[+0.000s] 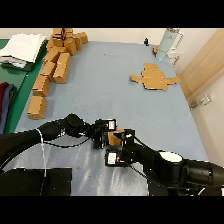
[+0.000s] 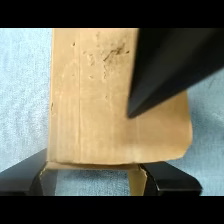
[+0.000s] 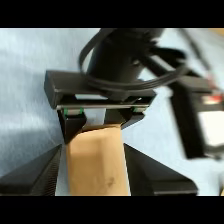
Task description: Fold the box.
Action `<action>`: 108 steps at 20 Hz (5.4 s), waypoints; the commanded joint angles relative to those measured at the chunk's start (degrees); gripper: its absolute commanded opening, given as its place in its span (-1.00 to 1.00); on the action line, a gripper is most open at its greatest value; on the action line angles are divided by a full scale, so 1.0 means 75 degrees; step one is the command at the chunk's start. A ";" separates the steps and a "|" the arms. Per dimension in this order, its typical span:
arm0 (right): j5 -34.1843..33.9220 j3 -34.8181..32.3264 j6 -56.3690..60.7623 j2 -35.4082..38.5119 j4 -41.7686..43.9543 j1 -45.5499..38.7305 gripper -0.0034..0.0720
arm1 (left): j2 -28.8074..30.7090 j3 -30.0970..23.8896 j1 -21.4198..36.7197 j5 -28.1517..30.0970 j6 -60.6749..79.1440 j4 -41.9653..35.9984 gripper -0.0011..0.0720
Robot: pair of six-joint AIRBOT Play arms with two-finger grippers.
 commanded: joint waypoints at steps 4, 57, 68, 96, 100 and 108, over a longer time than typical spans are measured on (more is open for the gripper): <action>-0.0600 -0.0017 -0.0020 0.0364 -0.0111 -0.0085 0.61 | 0.0003 0.0006 0.0003 0.0000 0.0003 0.0000 0.46; 0.0032 -0.0099 -0.0026 -0.0647 -0.1326 -0.0495 -0.39 | 0.0003 0.0006 0.0003 0.0003 0.0003 0.0000 0.46; 0.0038 -0.0099 -0.0026 -0.0647 -0.1317 -0.0495 -0.69 | 0.0003 0.0006 0.0003 0.0000 0.0003 0.0003 0.46; -0.1116 -0.0178 -0.0020 0.0064 -0.0726 -0.0227 -0.89 | 0.0003 0.0006 0.0003 0.0000 0.0003 0.0000 0.46; -0.0921 -0.0405 -0.0012 -0.0058 -0.0399 -0.0224 -0.89 | 0.0003 0.0006 0.0003 0.0003 0.0006 0.0003 0.46; -0.0673 -0.0420 -0.0015 -0.0332 -0.0286 -0.0224 -0.89 | 0.0003 0.0006 0.0003 0.0003 0.0003 0.0000 0.46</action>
